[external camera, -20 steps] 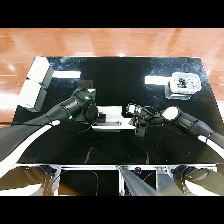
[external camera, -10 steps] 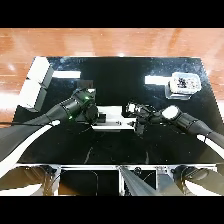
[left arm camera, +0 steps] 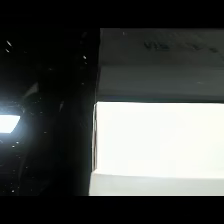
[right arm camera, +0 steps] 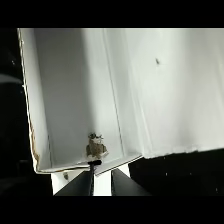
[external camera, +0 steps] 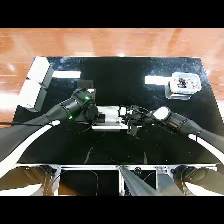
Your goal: Fold the box and place the chain.
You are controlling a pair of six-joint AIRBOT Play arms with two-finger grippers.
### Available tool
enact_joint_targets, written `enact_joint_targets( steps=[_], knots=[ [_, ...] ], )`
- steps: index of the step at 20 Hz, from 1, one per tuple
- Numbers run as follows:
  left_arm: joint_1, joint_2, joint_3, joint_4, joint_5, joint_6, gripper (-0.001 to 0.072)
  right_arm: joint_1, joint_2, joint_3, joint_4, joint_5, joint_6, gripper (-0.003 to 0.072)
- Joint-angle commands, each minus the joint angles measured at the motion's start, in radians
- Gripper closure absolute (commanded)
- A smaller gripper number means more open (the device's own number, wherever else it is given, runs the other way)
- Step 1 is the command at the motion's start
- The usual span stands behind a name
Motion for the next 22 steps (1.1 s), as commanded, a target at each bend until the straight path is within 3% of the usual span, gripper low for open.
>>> enact_joint_targets(
  steps=[1, 12, 14, 15, 20, 22],
  knots=[
    [0.0, 0.0, 0.0, -0.005, -0.006, 0.002, 0.069, 0.038, -0.011, 0.003, 0.041, -0.043, -0.02, 0.055],
    [0.0, 0.0, 0.0, -0.009, -0.006, 0.002, 0.069, 0.045, -0.019, 0.003, 0.092, -0.048, -0.041, 0.0544],
    [0.0, 0.0, 0.0, -0.011, -0.006, 0.002, 0.069, 0.045, -0.019, 0.003, 0.092, -0.048, -0.041, 0.0392],
    [0.0, 0.0, 0.0, -0.011, -0.006, 0.002, 0.069, 0.045, -0.019, 0.003, 0.092, -0.047, -0.041, 0.0389],
    [0.0, 0.0, 0.0, -0.012, -0.006, 0.002, 0.069, 0.045, -0.019, 0.003, 0.091, -0.042, -0.04, 0.039],
    [-0.001, 0.0, 0.0, -0.012, -0.006, 0.002, 0.069, 0.045, -0.019, 0.003, 0.091, -0.042, -0.04, 0.0489]
  ],
)
